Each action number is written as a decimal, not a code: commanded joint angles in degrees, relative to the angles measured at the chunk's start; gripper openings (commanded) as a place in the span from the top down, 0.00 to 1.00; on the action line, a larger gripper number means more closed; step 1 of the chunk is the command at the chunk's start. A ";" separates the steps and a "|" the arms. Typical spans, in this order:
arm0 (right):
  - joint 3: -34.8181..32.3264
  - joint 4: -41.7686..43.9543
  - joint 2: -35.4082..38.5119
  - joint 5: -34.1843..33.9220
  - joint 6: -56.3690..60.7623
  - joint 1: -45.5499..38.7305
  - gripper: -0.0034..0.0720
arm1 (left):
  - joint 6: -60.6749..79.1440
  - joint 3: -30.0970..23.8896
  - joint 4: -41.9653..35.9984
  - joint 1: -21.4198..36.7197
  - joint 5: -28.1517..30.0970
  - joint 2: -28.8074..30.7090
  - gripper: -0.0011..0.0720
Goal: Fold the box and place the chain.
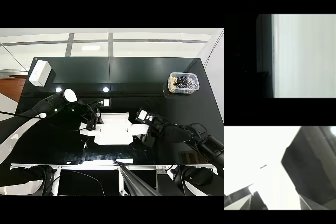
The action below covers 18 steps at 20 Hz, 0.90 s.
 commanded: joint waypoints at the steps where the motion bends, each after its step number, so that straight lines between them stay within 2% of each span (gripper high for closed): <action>1: -0.20 2.36 -2.45 -4.55 -8.90 1.51 0.03 | -0.59 -0.02 0.15 -0.04 -0.11 -0.04 0.95; 4: -0.17 10.75 -4.17 -4.96 -18.12 1.53 0.03 | -0.59 -0.02 0.17 -0.04 -0.59 -0.04 0.95; 8: -0.17 11.47 -5.60 -5.33 -23.45 1.62 0.03 | -0.57 -0.02 0.63 -0.04 -1.03 -0.04 0.95; 10: -0.17 11.37 -7.08 -3.15 -25.07 3.37 0.03 | -0.59 -0.02 0.63 -0.04 -1.05 -0.04 0.95; 14: -0.17 11.41 -10.08 6.29 -19.45 9.99 0.03 | -0.61 -0.02 0.61 -0.04 -1.40 -0.04 0.95; 18: 1.92 10.78 -9.68 7.48 -14.10 11.37 0.03 | -0.85 -0.02 0.59 -0.04 -1.60 -0.04 0.95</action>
